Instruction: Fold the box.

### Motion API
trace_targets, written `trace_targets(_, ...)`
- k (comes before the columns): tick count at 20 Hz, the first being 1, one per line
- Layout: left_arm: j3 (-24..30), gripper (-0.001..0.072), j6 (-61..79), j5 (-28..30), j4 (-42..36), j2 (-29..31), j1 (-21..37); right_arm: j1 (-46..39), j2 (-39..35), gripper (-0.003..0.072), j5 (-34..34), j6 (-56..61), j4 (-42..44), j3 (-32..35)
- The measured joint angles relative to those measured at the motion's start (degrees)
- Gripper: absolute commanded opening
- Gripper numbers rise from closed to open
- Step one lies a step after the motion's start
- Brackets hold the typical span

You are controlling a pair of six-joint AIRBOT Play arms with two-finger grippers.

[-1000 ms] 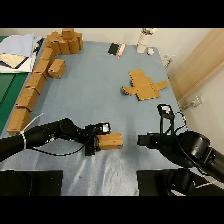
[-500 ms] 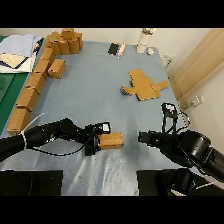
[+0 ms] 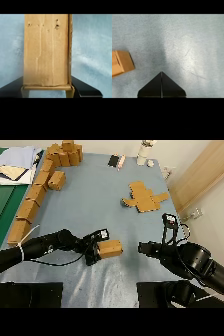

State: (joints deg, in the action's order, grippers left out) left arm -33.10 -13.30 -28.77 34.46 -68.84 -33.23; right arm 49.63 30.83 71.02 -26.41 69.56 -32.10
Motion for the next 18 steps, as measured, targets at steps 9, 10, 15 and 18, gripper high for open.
trace_targets(9, -1.0, 0.0361, -12.3, 6.2, 0.3, 2.1, 14.4, 0.0, 0.0, 0.0002, 0.0, 0.0, -0.3, 0.0)
trace_targets(10, -1.2, 0.0361, -12.7, 7.3, 0.4, 2.1, 17.0, 0.0, 0.0, 0.0002, -0.1, 0.0, -0.3, 0.0)
trace_targets(15, -1.8, 0.0361, -13.7, 13.8, 0.4, 2.1, 31.5, 0.0, 0.0, 0.0003, -0.1, 0.0, -0.4, 0.0)
trace_targets(18, -2.4, 0.0361, -13.9, 16.9, 0.4, 1.3, 38.8, 0.0, 0.0, 0.0002, -0.1, 0.0, -0.7, 0.0)
